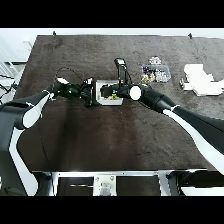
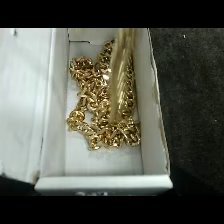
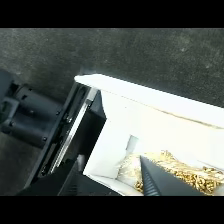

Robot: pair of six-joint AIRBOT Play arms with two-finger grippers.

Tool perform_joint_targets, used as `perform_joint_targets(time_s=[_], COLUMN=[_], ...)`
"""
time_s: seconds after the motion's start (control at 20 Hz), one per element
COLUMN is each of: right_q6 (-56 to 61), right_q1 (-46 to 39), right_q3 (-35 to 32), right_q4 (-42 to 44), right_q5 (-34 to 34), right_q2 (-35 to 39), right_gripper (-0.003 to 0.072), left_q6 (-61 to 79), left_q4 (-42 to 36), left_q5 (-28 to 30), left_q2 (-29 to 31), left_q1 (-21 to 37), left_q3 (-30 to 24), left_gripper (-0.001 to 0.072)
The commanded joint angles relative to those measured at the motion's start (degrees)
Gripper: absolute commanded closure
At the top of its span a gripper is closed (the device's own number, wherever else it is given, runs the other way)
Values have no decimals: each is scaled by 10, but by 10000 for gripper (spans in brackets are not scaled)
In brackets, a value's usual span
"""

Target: Fold the box and place the chain.

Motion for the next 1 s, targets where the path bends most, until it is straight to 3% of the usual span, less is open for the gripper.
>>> perform_joint_targets(time_s=[0.0,0.2,0.35,0.6,0.95], right_q6=[-20,-17,7,27,30], right_q1=[-16,-96,-194,-267,-273], right_q3=[0,-3,-21,-22,67], right_q4=[-8,-85,-87,-58,-57], right_q5=[3,76,78,48,14], right_q2=[5,52,54,-33,-119], right_gripper=[257,270,284,264,285], left_q6=[0,0,0,0,0], left_q4=[0,0,0,0,0], left_q5=[0,0,0,0,0], left_q2=[0,0,0,0,0], left_q1=[0,0,0,0,0], left_q3=[0,0,0,0,0], left_gripper=[238,238,239,239,238])
